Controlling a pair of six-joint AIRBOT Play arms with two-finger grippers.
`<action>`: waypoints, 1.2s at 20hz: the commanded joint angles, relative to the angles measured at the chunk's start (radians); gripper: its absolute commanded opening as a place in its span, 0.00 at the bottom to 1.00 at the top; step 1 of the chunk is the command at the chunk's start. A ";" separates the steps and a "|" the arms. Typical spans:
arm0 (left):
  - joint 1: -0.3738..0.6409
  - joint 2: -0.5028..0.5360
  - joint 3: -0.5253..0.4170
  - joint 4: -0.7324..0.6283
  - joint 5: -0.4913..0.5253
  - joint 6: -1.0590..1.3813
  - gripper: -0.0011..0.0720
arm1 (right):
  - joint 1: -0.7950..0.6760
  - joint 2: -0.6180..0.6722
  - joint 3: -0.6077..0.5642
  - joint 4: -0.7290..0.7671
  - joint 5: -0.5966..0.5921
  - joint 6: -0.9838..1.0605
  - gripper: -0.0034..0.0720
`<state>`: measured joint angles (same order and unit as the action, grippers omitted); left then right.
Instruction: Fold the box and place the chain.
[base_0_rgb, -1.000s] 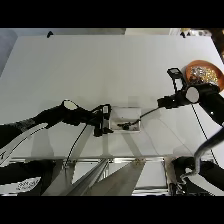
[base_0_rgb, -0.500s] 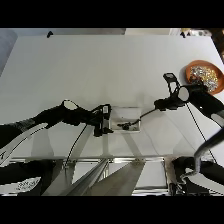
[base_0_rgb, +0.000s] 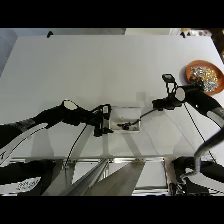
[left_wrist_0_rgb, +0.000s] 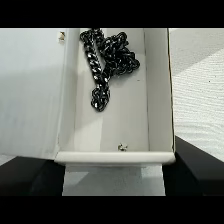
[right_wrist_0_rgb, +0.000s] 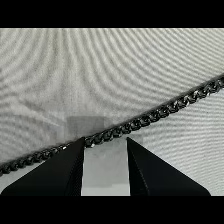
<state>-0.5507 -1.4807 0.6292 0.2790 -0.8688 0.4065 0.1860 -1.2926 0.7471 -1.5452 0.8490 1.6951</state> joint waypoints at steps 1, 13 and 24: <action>0.000 0.000 0.000 0.000 0.000 0.000 0.11 | 0.000 -0.002 0.001 0.000 -0.004 0.003 0.40; 0.000 0.000 0.000 0.000 0.000 0.000 0.11 | 0.000 -0.038 0.001 0.000 0.026 0.008 0.16; 0.000 0.000 0.000 0.000 0.000 0.000 0.11 | 0.000 0.248 0.001 0.031 0.182 -0.108 0.07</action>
